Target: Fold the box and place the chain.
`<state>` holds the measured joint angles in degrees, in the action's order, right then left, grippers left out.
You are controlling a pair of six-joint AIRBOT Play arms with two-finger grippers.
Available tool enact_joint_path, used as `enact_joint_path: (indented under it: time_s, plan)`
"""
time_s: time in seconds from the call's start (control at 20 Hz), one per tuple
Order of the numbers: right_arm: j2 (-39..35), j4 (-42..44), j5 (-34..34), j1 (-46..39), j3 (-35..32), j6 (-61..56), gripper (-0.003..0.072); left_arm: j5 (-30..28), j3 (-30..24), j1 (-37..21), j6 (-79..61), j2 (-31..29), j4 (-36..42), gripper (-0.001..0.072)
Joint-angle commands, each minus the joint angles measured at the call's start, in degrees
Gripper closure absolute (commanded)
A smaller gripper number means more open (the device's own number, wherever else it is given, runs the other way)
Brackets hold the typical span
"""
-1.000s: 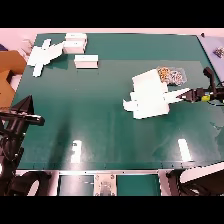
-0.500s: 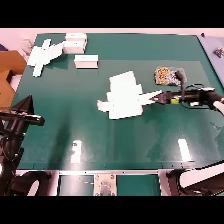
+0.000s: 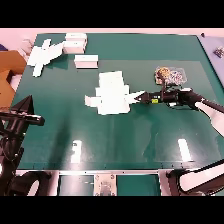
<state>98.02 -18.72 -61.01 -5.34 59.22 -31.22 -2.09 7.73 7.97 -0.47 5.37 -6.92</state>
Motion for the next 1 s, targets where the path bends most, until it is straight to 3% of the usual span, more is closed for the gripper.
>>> enact_joint_path:
  time_s: [0.0, 0.45, 0.95]
  plan:
    - [-0.04, 0.94, 4.61, 0.94, -0.13, 0.39, 0.0680, 0.00, 0.02, 0.02, 0.00, 0.00, 0.00, 0.0690]
    - [-0.04, -2.93, 5.09, -0.70, -1.79, -6.73, 0.0680, -0.02, 0.00, 0.02, 0.00, 0.00, 0.00, 0.0690]
    - [-0.04, -2.91, 4.63, -1.18, -1.36, -5.60, 0.0679, 0.22, 0.00, 0.02, 0.44, 0.00, 0.00, 0.0691]
